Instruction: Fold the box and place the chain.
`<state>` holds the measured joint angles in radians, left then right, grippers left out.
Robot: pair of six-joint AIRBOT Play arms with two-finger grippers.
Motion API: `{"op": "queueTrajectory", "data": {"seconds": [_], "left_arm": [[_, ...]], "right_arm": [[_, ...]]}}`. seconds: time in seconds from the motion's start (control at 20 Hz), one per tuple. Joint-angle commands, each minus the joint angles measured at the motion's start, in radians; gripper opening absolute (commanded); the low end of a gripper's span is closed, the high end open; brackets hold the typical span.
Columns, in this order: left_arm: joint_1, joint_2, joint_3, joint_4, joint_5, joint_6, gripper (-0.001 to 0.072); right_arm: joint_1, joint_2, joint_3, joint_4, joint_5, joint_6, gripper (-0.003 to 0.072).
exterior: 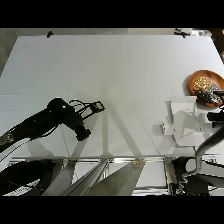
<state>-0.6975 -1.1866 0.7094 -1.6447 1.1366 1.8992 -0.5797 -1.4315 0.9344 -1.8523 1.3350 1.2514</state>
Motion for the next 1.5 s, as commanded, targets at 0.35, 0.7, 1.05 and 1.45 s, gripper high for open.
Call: {"op": "queueTrajectory", "data": {"seconds": [0.35,0.7,1.05,1.45], "left_arm": [[-0.001,0.000,0.000,0.000,0.000,0.000,0.0707],[-0.001,0.000,0.000,0.000,0.000,0.000,0.0707],[-0.001,0.000,0.000,-0.027,-0.003,0.000,0.0707],[0.000,0.005,0.000,-0.147,-0.003,0.067,0.0708]], "right_arm": [[0.209,0.064,0.000,0.331,-0.008,-0.196,0.0012],[0.332,0.266,-0.025,0.823,-0.080,-0.356,0.0011],[0.404,0.489,-0.319,0.948,-0.199,-0.404,0.0011],[0.468,0.528,-0.453,0.932,-0.251,-0.402,0.0011]]}}
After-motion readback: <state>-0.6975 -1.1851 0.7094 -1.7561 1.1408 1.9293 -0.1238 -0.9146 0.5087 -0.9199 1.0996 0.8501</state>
